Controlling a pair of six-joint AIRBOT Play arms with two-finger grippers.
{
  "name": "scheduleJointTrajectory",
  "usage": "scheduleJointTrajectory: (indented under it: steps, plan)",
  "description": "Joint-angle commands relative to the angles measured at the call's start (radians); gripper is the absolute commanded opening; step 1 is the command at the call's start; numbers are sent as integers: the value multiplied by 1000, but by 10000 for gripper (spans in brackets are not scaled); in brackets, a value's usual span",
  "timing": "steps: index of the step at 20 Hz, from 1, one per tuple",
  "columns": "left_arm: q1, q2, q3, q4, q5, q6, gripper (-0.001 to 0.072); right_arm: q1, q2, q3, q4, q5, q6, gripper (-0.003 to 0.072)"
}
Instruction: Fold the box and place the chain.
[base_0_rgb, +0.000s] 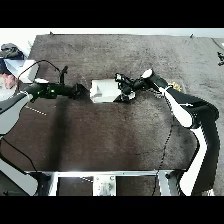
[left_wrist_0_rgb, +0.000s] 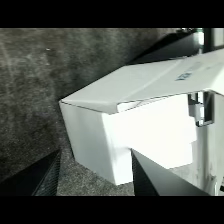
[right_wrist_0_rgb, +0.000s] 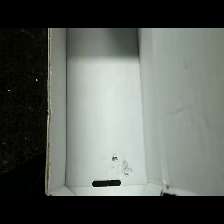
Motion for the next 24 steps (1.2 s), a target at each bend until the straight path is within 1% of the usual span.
scheduleJointTrajectory:
  steps: [1, 3, 5, 9, 14, 21, 23, 24]
  plan:
    - [0, 3, 7, -2, -28, 1, 466, 0, 0, 1, 0, 0, 0, 437]
    - [-1, 3, 17, 8, -31, -10, 466, 0, 0, 1, 0, 0, 0, 437]
    - [-14, 3, 47, 32, -43, -30, 465, 0, 0, 1, 0, 0, 0, 437]
    - [-66, 3, 120, 188, -29, -200, 465, 0, 0, 1, 0, 0, 0, 437]
    - [-106, 3, 157, 224, -25, -257, 465, 1, 0, 1, 0, 0, 0, 437]
    - [-156, 3, 218, 397, -8, -441, 465, 0, 0, 1, 0, 0, 0, 437]
    - [-180, 2, 240, 465, 3, -500, 464, 0, 0, 1, 0, 0, 0, 437]
    - [-192, 3, 242, 476, 18, -506, 464, 0, 0, 1, 0, 0, 0, 437]
